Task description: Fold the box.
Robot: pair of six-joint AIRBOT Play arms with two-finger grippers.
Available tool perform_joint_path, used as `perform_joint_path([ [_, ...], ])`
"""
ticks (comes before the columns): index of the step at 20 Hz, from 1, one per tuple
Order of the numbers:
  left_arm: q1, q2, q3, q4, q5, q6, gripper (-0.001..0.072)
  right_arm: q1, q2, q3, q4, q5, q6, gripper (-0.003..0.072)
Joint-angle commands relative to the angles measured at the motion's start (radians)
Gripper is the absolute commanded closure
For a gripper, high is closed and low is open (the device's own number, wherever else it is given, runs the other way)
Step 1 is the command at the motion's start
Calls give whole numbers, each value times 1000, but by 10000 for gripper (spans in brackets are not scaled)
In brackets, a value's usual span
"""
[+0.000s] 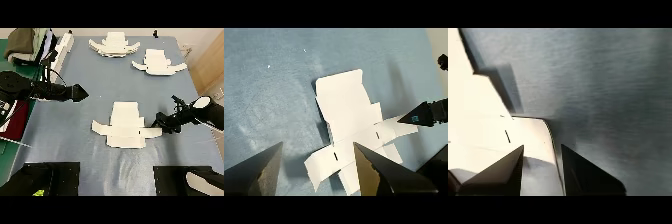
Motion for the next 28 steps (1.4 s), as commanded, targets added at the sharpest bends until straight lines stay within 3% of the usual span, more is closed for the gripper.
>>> perform_joint_path([
  [1, 0, 0, 0, 0, -21, -25, 25, 3, -37, -21, 131, 23, -117, 339],
  [6, 0, 0, 0, -4, -43, -31, 25, 51, -37, -23, 180, 45, -170, 353],
  [9, 0, -1, 0, -3, -47, -54, 25, 96, -37, -23, 191, 42, -246, 628],
  [10, 0, -4, 0, -3, -50, -53, 25, 114, -37, -23, 190, 42, -279, 680],
  [14, 15, -86, 0, -12, -101, -56, 25, 211, 10, -29, 180, -14, -405, 682],
  [18, 26, -205, 0, -30, -133, -32, 26, 347, 177, -63, 99, -184, -388, 682],
  [21, 22, -283, 0, -45, -148, 18, 26, 383, 232, -69, 96, -208, -367, 682],
  [28, 21, -542, 0, -298, -186, 280, 26, 383, 225, -69, 89, -209, -340, 682],
])
